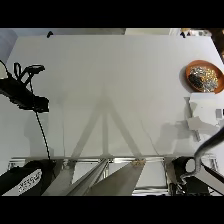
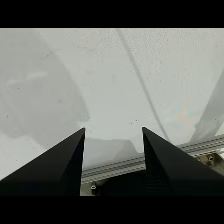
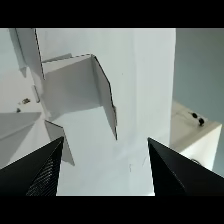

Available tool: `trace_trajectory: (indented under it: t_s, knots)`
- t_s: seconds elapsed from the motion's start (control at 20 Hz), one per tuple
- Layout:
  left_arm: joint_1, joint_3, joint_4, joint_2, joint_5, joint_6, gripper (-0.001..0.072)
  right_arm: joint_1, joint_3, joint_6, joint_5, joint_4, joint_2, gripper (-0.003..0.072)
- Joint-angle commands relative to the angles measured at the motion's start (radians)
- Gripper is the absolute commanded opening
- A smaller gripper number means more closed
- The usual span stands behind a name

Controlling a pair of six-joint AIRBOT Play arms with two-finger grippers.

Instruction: Fold the box and place the chain.

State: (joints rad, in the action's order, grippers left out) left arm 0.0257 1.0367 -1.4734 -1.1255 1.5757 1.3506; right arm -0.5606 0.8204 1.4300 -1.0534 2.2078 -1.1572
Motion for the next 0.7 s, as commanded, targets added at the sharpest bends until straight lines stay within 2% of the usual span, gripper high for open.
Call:
trace_trajectory:
  t_s: [0.0,0.1,0.2,0.35,0.45,0.5,0.55,0.6,0.65]
  knots:
    - [-0.001,0.000,0.000,0.001,0.000,0.000,0.0402,-0.032,0.007,-0.051,0.023,0.073,-0.080,0.0534]
    - [-0.001,0.000,0.000,0.001,0.000,0.000,0.0402,-0.032,0.011,-0.051,0.060,0.078,-0.119,0.0519]
    - [-0.001,0.000,-0.001,0.001,0.000,0.000,0.0402,-0.032,0.013,-0.051,0.112,0.094,-0.149,0.0468]
    - [-0.001,0.000,0.000,0.001,0.000,0.000,0.0402,-0.035,0.013,-0.035,0.106,0.138,-0.199,0.0448]
    - [-0.001,0.000,0.000,0.001,0.000,0.000,0.0402,-0.053,0.013,0.000,0.105,0.148,-0.229,0.0337]
    - [-0.001,0.000,0.000,0.001,0.000,0.000,0.0402,-0.064,0.013,0.010,0.113,0.147,-0.232,0.0242]
    - [-0.001,0.000,0.000,0.001,0.000,0.000,0.0402,-0.067,0.013,0.009,0.113,0.148,-0.232,0.0083]
    - [-0.001,0.000,0.000,0.001,0.000,0.000,0.0402,-0.065,0.013,0.009,0.101,0.144,-0.229,0.0015]
    - [-0.001,0.000,0.000,0.001,0.000,0.000,0.0402,-0.052,0.013,0.009,0.095,0.129,-0.219,0.0015]
